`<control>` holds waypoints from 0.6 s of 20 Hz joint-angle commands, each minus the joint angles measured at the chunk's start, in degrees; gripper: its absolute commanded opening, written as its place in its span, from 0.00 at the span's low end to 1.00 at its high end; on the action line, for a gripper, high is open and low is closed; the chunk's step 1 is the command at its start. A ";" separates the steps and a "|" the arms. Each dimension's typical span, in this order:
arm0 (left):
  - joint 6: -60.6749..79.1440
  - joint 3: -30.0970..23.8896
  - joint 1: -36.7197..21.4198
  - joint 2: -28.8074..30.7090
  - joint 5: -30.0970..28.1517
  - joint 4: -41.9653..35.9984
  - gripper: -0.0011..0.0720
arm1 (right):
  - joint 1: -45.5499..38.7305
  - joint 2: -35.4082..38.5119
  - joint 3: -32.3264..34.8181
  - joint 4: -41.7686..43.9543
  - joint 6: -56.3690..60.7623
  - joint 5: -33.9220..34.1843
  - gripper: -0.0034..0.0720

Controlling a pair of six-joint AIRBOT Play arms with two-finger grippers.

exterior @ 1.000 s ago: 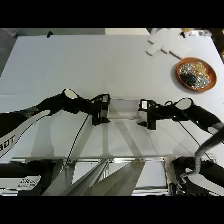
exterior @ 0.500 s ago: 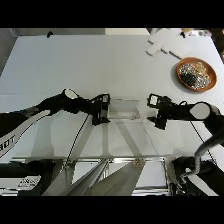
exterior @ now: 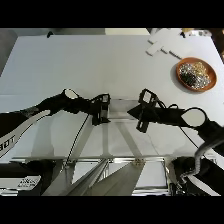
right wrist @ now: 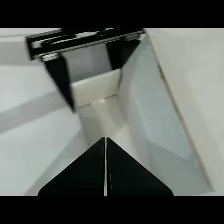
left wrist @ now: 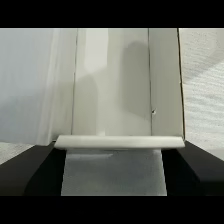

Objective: Fold the box and place the chain.

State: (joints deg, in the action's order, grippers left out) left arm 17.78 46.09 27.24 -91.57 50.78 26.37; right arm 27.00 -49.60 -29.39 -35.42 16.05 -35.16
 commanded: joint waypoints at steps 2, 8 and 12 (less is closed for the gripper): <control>0.00 -0.02 -0.02 0.00 0.00 0.02 0.55 | 0.83 -6.58 -3.28 1.40 0.07 13.66 0.07; 0.00 -0.02 -0.02 0.00 0.00 0.02 0.55 | -2.21 -15.54 -6.60 2.03 -0.09 13.73 0.07; 0.00 -0.02 -0.02 0.00 0.02 0.02 0.55 | -3.06 -20.55 -6.60 -0.63 0.00 13.05 0.07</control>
State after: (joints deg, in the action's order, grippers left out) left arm 17.76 46.09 27.24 -91.59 50.78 26.37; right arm 24.67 -66.61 -35.68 -34.70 16.23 -21.91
